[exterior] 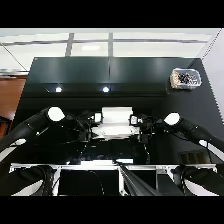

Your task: Fold the box and place the chain.

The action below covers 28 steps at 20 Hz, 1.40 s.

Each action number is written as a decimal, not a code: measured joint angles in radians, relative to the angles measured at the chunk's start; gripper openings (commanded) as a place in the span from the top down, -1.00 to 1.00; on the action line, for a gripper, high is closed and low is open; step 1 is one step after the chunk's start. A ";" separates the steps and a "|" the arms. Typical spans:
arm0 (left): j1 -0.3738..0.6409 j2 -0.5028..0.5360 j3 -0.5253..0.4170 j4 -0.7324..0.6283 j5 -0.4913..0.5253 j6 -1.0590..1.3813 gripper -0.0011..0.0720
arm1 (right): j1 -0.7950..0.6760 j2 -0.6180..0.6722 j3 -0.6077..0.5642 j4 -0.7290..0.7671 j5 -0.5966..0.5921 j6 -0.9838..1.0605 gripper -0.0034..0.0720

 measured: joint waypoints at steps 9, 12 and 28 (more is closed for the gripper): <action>-0.004 -0.005 -0.002 -0.130 -0.036 -0.018 0.37 | 0.000 0.000 0.000 0.000 0.000 0.000 0.54; -0.004 -0.008 -0.003 -0.146 -0.010 -0.019 0.37 | 0.000 0.000 0.000 0.000 0.000 0.000 0.54; -0.081 -0.085 -0.003 -0.224 0.112 0.030 0.60 | 0.000 0.000 0.000 0.000 0.000 0.000 0.54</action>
